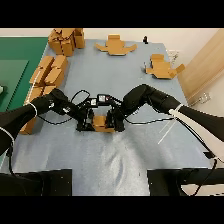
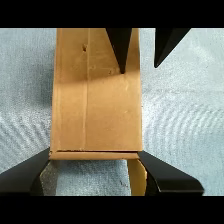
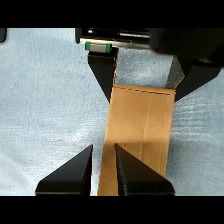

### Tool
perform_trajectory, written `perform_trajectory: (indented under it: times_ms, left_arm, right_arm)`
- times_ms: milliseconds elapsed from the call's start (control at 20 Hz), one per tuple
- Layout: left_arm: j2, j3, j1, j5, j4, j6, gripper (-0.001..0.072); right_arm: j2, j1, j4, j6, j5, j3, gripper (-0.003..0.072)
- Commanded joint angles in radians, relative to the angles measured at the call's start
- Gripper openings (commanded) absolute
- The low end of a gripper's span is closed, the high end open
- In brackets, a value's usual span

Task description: Fold the box.

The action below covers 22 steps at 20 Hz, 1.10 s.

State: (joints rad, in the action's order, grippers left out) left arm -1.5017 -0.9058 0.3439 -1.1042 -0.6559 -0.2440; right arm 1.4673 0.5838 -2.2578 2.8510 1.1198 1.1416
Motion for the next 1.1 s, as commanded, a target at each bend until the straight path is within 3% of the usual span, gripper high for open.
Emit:
perform_trajectory:
  times_ms: [0, 300, 850, 900, 950, 1000, 1050]
  left_arm:
    - [0.000, 0.000, -0.001, 0.005, 0.002, 0.002, 0.0109]
    - [0.000, 0.000, -0.001, 0.004, 0.001, 0.002, 0.0109]
    - [0.000, 0.000, -0.001, 0.004, -0.003, 0.002, 0.0110]
    - [0.000, 0.000, -0.001, 0.005, -0.003, 0.002, 0.0110]
    - [0.000, 0.000, -0.001, 0.005, -0.003, 0.002, 0.0109]
    - [0.000, 0.000, -0.001, 0.005, -0.003, 0.002, 0.0109]
    - [0.000, 0.000, -0.001, 0.005, -0.003, 0.002, 0.0109]
  right_arm:
    - [0.008, 0.001, -0.004, -0.006, 0.014, 0.000, 0.0233]
    - [0.031, 0.000, -0.004, -0.009, 0.011, 0.002, 0.0233]
    - [-0.064, -0.011, -0.001, -0.027, -0.055, 0.001, 0.0247]
    - [-0.064, -0.011, -0.001, -0.047, -0.055, 0.001, 0.0221]
    - [-0.065, -0.011, -0.002, -0.056, -0.046, 0.001, 0.0082]
    - [-0.067, -0.011, -0.002, -0.072, -0.038, 0.001, 0.0004]
    - [-0.074, -0.011, -0.002, -0.159, -0.044, 0.000, 0.0001]
